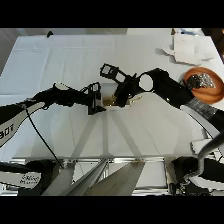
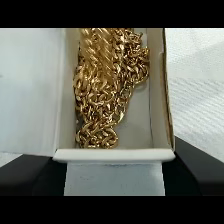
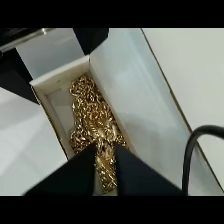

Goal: Fold the box and place the chain.

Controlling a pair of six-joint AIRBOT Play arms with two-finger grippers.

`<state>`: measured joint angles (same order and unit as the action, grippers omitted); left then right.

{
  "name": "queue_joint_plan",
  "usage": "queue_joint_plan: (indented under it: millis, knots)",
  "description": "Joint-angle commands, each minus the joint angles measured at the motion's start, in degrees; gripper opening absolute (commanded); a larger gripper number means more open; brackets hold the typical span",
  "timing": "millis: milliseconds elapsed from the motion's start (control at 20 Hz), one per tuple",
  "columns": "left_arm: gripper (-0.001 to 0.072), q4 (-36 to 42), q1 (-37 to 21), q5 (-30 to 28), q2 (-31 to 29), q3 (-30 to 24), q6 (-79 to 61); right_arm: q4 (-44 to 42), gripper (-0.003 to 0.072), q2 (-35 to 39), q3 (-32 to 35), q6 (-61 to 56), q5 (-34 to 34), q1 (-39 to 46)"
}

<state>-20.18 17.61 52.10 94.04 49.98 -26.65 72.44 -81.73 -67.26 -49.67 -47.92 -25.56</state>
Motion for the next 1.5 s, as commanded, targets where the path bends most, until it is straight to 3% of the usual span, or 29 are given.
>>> queue_joint_plan:
  millis: [0, 300, 750, 850, 900, 950, 1000, 1100, 1450]
  knots:
    - [0.0156, -0.02, 0.00, 0.00, -0.02, 0.04, -0.02, 1.29, 0.0286, -0.63, -0.04, -1.07, -2.73, -0.07]
    - [0.0156, 0.00, 0.00, -0.02, -0.02, 0.04, 0.00, 1.22, 0.0303, 1.40, -0.04, 0.20, -9.14, 4.39]
    - [0.0156, 0.00, 0.00, 0.00, -0.02, 0.04, 0.00, 0.90, 0.0332, 6.73, 0.42, 15.87, -15.96, 15.54]
    - [0.0156, -0.02, 0.00, 0.00, -0.02, 0.04, -0.02, 0.87, 0.0343, 6.71, 1.16, 19.69, -15.52, 16.96]
    - [0.0156, -0.02, 0.00, -0.02, -0.02, 0.04, 0.00, 0.87, 0.0371, 6.71, 1.81, 22.84, -15.04, 17.49]
    - [0.0156, 0.00, 0.00, 0.00, -0.02, 0.04, 0.00, 0.85, 0.0444, 6.71, 2.99, 27.36, -13.94, 17.94]
    - [0.0156, 0.00, 0.00, 0.00, -0.02, 0.04, 0.00, 0.85, 0.0458, 6.67, 4.46, 32.41, -12.41, 18.32]
    - [0.0156, 0.00, 0.00, 0.00, -0.02, 0.04, 0.00, 0.85, 0.0458, 5.73, 6.71, 39.65, -9.33, 18.56]
    - [0.0156, -0.02, 0.00, 0.00, -0.02, 0.04, 0.00, -4.96, 0.0404, -5.73, 7.04, 42.60, -4.94, 18.56]
